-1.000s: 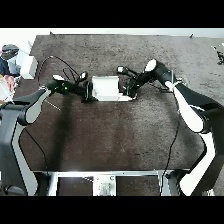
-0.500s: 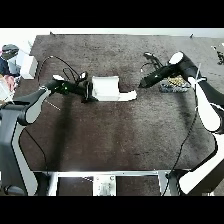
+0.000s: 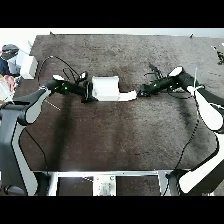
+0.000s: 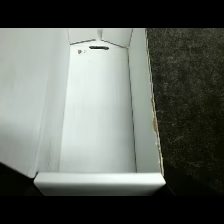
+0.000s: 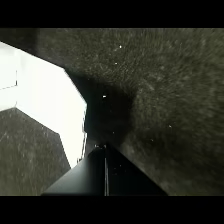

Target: Fold the box and place the chain.

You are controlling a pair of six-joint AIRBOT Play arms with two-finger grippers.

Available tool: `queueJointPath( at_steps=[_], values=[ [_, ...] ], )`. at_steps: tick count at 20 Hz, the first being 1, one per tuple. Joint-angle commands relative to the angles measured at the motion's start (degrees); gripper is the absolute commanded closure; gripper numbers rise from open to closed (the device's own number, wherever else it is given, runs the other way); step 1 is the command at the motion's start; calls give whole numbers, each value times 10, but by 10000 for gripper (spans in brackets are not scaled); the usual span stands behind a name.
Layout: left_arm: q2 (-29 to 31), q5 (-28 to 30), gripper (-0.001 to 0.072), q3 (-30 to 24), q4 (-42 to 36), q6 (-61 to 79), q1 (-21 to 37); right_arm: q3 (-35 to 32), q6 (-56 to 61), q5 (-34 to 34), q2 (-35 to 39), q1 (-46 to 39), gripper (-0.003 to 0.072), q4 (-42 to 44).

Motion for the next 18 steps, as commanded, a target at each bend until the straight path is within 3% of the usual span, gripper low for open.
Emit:
queueJointPath(
  at_steps=[1, 4, 6, 8, 9, 14, 18],
  values=[
    [0, 0, 301, 0, 0, 0, 0, -31, -15, -32, 0, 14, 677, 51],
    [0, 0, 301, 0, 0, 0, 0, -30, -46, -8, 0, 39, 677, 148],
    [0, 0, 301, 0, 0, 0, 0, -24, -46, -4, 0, 54, 647, 159],
    [0, 0, 301, 0, 0, 0, 0, -16, -62, -1, 0, 58, 181, 183],
    [0, 0, 301, 0, 0, 0, 0, -9, -75, 1, 0, 58, 142, 191],
    [0, 0, 301, 0, 0, 0, 0, 12, -49, -4, 0, 67, 143, 194],
    [0, 0, 301, 0, 0, 0, 0, 32, -14, -33, 0, 101, 145, 144]
  ],
)
